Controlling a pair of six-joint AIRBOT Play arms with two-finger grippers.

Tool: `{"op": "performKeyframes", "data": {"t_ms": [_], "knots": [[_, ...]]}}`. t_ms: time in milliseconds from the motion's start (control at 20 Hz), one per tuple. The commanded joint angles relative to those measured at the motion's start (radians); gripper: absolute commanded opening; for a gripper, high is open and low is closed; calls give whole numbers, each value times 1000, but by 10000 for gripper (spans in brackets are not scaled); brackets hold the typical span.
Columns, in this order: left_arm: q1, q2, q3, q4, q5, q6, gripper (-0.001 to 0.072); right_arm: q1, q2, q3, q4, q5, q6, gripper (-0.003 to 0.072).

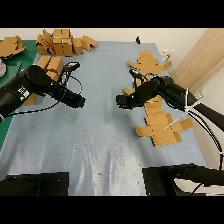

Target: Fold the box.

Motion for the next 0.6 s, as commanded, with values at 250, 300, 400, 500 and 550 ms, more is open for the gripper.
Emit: {"op": "performKeyframes", "data": {"t_ms": [250,300,400,500,550], "knots": [[0,1,0,0,0,0,11,0,0,1,0,0,0,6],[0,1,0,0,0,0,11,0,0,1,0,0,0,6],[0,1,0,0,0,0,11,0,0,1,0,0,0,5],[0,1,0,0,0,0,11,0,0,1,3,38,1,5],[0,1,0,0,0,0,11,0,0,1,3,60,1,5]]}}
